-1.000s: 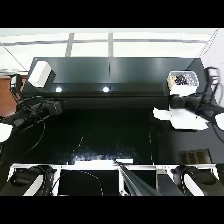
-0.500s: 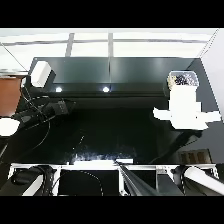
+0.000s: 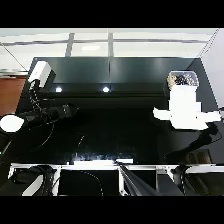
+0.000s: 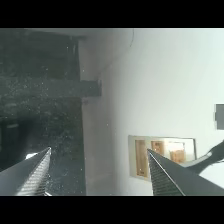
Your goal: Fold the box and place the chain.
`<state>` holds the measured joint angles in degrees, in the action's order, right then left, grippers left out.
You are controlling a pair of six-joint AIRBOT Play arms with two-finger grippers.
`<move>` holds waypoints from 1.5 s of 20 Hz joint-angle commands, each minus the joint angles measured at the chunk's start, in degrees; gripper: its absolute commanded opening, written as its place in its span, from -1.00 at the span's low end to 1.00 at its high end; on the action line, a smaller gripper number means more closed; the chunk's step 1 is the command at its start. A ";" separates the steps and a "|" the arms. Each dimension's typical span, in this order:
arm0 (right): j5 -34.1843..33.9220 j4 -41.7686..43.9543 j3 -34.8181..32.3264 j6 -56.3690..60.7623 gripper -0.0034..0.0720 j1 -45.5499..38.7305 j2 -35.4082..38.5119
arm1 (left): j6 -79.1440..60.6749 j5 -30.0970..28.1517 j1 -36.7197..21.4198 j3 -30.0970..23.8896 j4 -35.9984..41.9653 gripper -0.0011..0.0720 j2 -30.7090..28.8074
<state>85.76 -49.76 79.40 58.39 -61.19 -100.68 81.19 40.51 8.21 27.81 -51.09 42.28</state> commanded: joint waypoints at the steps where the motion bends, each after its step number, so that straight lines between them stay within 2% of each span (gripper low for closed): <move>1: 4.02 1.66 1.49 -5.92 0.86 0.66 -5.16 | 0.02 0.26 0.04 0.00 0.63 0.96 0.17; 2: 3.93 0.66 1.49 -7.17 0.44 1.05 -5.18 | 0.00 0.26 0.04 0.00 0.68 0.96 0.15; 5: 4.17 0.28 1.90 -8.31 -0.37 1.75 -5.16 | 0.00 0.22 0.04 0.00 0.63 0.96 0.17; 6: 4.85 0.39 1.90 -8.83 -0.76 2.03 -5.11 | 0.00 0.24 0.04 0.00 0.61 0.96 0.17; 7: 6.27 0.61 1.90 -9.60 -0.87 2.43 -5.09 | 0.00 0.31 0.04 0.00 0.63 0.96 0.17; 11: 7.65 3.98 0.37 -9.18 -0.87 4.28 -2.12 | 0.00 1.25 0.04 0.00 0.59 0.96 0.15; 15: 7.37 12.87 -6.99 -11.13 -0.87 8.85 4.96 | -0.02 2.38 0.04 0.00 0.52 0.96 0.15; 19: 2.95 13.14 -17.00 -10.49 -0.87 17.18 14.64 | -0.04 2.36 0.04 0.00 0.39 0.96 0.15; 21: -2.91 14.03 -23.17 -6.97 -0.87 22.51 20.37 | -0.50 2.36 0.04 0.00 0.39 0.96 0.15; 24: -15.89 15.26 -32.35 -1.31 -0.87 33.51 29.55 | -3.50 2.47 0.35 0.00 0.39 0.96 0.17; 27: -25.83 20.85 -39.32 -2.03 -0.87 45.72 36.87 | -5.90 2.78 1.01 0.00 0.44 0.96 0.17; 30: -36.98 22.34 -48.94 -7.10 -0.87 58.36 47.04 | -6.01 3.37 0.98 0.00 0.39 0.96 0.17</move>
<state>61.41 -30.22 38.68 54.22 -13.80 -62.19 76.36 43.35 9.04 27.81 -50.68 42.44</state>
